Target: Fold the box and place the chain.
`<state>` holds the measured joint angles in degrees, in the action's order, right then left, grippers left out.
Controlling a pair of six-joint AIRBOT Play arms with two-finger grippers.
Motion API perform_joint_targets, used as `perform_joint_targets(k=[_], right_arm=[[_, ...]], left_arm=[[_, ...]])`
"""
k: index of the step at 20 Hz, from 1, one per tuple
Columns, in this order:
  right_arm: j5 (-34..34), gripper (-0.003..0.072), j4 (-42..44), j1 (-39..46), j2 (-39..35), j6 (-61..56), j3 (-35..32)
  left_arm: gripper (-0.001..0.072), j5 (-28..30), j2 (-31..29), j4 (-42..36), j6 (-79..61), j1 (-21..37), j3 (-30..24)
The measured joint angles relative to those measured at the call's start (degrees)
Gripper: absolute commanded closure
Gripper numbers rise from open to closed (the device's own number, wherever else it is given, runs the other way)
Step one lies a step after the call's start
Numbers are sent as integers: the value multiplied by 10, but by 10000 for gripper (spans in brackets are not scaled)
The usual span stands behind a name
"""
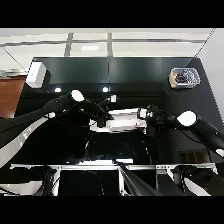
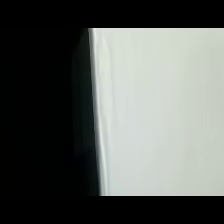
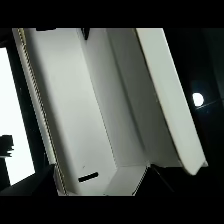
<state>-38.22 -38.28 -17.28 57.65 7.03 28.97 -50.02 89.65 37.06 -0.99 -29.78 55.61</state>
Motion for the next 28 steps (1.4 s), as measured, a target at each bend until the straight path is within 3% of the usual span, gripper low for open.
perform_joint_targets(k=[28], right_arm=[[-29,-19,64,35,27,51,5]], left_arm=[[681,-2,0,0,-1,1,0]])
